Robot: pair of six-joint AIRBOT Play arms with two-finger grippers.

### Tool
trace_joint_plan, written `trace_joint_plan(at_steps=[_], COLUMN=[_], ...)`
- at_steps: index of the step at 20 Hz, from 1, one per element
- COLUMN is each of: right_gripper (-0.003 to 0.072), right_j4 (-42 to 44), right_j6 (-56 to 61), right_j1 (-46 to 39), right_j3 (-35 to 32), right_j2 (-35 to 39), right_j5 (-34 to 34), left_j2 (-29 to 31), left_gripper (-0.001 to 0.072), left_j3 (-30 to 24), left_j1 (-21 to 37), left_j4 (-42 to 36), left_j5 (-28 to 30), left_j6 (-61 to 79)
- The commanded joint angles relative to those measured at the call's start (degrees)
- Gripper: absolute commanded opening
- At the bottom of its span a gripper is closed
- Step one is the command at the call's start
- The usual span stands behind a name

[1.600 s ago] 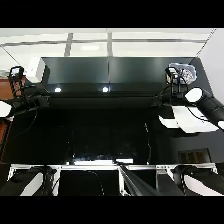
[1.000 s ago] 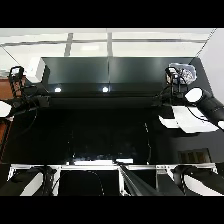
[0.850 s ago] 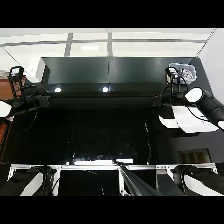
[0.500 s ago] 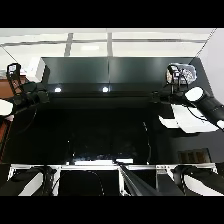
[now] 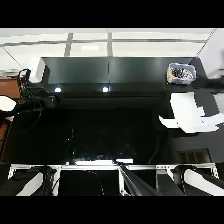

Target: Fold the box and place the chain.

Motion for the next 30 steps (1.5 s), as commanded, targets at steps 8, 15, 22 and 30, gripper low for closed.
trace_joint_plan(at_steps=[8, 15, 22, 30], right_gripper=[0.0720, 0.0720, 0.0105, 0.0012], right_j4=[16.37, 19.15, 18.34, 35.80], right_j6=[-28.79, -36.06, -36.06, -39.21], right_j1=[-37.09, -31.95, -27.71, -24.00], right_j3=[19.82, 20.70, 20.70, 10.10], right_j2=[-22.45, -28.20, -27.80, -12.48], right_j5=[33.70, 39.78, 43.63, 39.45], left_j2=[-0.20, -0.22, -0.20, -0.22], left_gripper=[0.0710, 0.0710, 0.0708, 0.0709], left_j3=[0.20, 0.20, 0.20, 0.20], left_j1=[-0.04, -0.04, -0.04, -0.04], left_j4=[-1.95, -1.73, -0.20, -1.55], left_j5=[-4.04, -4.00, -3.85, -3.85], left_j6=[-0.11, -0.04, -0.04, -0.15])
